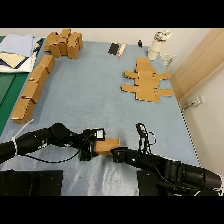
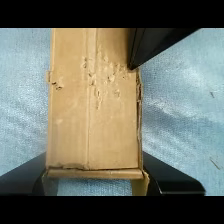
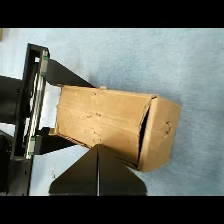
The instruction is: Fold the box.
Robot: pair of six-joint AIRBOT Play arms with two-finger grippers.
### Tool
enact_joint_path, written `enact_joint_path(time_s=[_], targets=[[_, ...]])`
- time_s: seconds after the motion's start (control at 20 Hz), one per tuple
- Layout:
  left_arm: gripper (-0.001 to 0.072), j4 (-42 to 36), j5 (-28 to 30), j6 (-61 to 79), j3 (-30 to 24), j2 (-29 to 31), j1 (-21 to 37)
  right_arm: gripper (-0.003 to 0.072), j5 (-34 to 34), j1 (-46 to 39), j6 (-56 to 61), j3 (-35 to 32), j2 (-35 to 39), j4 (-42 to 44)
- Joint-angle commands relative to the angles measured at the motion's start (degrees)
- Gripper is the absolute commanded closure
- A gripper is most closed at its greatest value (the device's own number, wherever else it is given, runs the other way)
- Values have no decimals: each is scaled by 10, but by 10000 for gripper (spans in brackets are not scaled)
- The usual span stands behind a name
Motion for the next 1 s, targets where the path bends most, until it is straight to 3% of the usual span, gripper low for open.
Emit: enact_joint_path(time_s=[0.0, 0.2, 0.25, 0.4, 0.45, 0.55, 0.7, 0.85, 0.95], targets=[[272, 0, 0, 0, 0, 0, 0, 684, -4, 1, -1, 1, 2, -5], [272, 0, 0, 0, 0, 0, 0, 685, -47, 1, -39, 46, 46, -17], [272, 0, 0, 0, 0, 0, 0, 685, -119, 1, -57, 69, 65, -17], [272, 0, 0, 0, 0, 0, 0, 684, -465, -13, -119, 139, 86, -16], [272, 0, 0, 0, 0, 0, 0, 684, -544, -28, -167, 158, 79, -10], [272, 0, 0, 0, 0, 0, 0, 684, -618, -74, -233, 181, 50, 17], [272, 0, 0, 0, 0, 0, 0, 684, -625, -174, -252, 188, -19, 87], [272, -9, 8, 0, 0, 0, -1, 685, -545, -239, -289, 188, -81, 170], [272, -13, 9, 0, 0, 0, -1, 684, -493, -249, -301, 188, -103, 180]])
